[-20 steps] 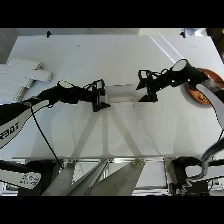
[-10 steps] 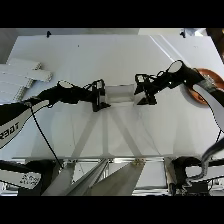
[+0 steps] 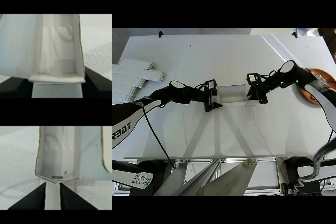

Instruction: Fold the box and place the chain.

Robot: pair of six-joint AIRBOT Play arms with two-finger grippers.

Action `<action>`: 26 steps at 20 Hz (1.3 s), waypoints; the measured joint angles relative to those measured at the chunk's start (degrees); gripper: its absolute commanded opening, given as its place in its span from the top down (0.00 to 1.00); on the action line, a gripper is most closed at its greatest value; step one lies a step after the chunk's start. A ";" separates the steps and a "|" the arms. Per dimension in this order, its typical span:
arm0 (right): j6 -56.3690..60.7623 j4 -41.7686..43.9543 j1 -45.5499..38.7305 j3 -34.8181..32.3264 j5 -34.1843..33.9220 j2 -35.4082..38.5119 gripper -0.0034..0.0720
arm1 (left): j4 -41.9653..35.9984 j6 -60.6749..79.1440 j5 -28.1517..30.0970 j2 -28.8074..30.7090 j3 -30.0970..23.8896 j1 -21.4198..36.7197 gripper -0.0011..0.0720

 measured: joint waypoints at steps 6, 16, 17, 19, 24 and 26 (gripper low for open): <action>0.00 1.62 0.35 0.00 -1.14 -0.04 0.86 | 0.02 0.00 0.00 0.00 0.00 0.00 0.45; 0.48 3.15 2.89 0.00 -2.14 -1.75 0.68 | 0.02 0.02 0.00 0.00 0.00 0.00 0.45; 0.48 3.26 2.95 0.00 -2.14 -1.81 0.59 | 0.04 0.02 -0.02 0.00 0.00 0.00 0.45; 0.50 3.52 3.06 0.02 -2.21 -1.92 0.53 | 0.04 0.02 -0.02 0.00 0.00 0.00 0.45; 3.76 3.56 3.10 0.00 -2.16 -2.01 0.94 | 0.04 0.02 -0.02 0.00 0.00 0.00 0.45; 5.46 3.58 3.10 0.00 -2.14 -2.01 0.94 | 0.04 0.02 -0.02 0.00 0.00 0.00 0.45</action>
